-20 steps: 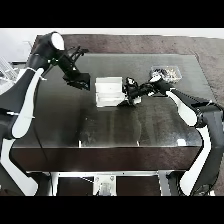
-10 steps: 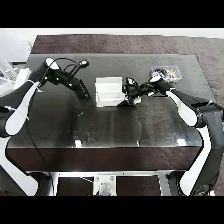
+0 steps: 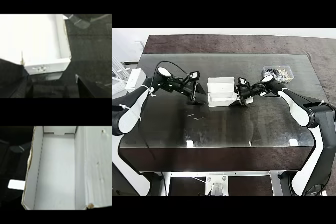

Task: Fold the box and place the chain.

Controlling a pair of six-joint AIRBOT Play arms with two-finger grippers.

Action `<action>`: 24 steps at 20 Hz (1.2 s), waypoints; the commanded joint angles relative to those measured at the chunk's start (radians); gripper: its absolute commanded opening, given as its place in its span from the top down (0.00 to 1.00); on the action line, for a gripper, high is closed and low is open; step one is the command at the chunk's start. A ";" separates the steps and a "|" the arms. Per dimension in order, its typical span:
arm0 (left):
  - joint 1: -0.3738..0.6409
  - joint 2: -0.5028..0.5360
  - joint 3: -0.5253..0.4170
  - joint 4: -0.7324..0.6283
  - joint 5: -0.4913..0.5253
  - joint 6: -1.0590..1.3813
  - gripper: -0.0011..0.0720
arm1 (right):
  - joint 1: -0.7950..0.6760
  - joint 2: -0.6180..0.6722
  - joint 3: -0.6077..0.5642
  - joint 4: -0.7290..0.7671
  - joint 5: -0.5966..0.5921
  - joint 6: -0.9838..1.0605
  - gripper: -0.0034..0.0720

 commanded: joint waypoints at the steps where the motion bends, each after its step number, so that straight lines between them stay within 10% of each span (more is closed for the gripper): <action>1: 0.003 -0.043 -0.004 -0.073 -0.026 0.113 0.00 | 0.000 0.000 0.000 0.000 0.000 0.000 0.18; 24: -0.020 -0.054 -0.013 -0.123 0.053 0.087 0.00 | 0.000 0.000 0.000 0.000 0.000 0.000 0.18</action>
